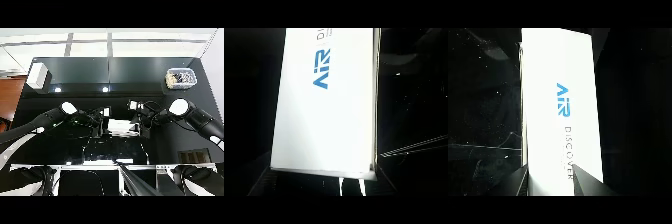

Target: Fold the box and place the chain.

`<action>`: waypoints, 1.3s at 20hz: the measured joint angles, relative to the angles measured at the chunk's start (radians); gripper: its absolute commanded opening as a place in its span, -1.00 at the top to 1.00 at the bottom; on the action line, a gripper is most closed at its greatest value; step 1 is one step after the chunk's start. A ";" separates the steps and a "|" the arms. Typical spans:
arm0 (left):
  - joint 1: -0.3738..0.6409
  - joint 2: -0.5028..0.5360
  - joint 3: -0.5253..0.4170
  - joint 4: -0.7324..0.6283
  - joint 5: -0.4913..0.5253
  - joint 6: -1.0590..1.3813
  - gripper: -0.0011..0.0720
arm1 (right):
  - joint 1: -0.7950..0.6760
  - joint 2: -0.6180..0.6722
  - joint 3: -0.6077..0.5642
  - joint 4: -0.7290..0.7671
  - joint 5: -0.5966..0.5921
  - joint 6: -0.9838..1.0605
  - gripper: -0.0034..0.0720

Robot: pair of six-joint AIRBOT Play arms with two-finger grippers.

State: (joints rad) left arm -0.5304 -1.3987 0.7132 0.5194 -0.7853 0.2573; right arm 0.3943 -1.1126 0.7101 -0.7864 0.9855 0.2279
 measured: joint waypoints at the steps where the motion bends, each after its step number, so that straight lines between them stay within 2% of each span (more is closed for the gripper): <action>1: 0.000 0.000 0.000 0.000 0.000 0.000 0.01 | 0.000 0.000 -0.001 0.000 -0.001 0.000 0.03; 10: 0.000 0.000 0.000 0.000 0.000 0.000 0.01 | 0.000 0.000 -0.021 -0.022 -0.006 0.001 0.03; 13: 0.000 0.000 0.000 0.000 0.000 -0.003 0.01 | -0.002 0.011 0.001 -0.041 0.015 0.082 0.03; 14: 0.000 0.000 0.000 0.000 0.000 -0.002 0.01 | -0.008 0.020 0.014 -0.039 0.026 0.152 0.13; 15: 0.000 0.000 0.000 0.000 0.000 -0.002 0.01 | -0.016 0.027 0.023 -0.031 0.038 0.234 0.79; 16: 0.000 0.000 0.000 0.000 0.000 -0.002 0.01 | -0.028 0.032 0.027 -0.025 0.063 0.325 0.87; 20: 0.000 -0.001 0.000 0.000 0.000 0.002 0.01 | -0.074 0.042 -0.009 0.060 0.148 0.587 0.87; 26: 0.000 -0.001 0.000 0.000 0.000 0.002 0.01 | -0.095 0.045 -0.052 0.241 0.129 0.698 0.87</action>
State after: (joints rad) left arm -0.5304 -1.3994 0.7132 0.5198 -0.7856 0.2588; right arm 0.2989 -1.0676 0.6582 -0.5453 1.1145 0.9264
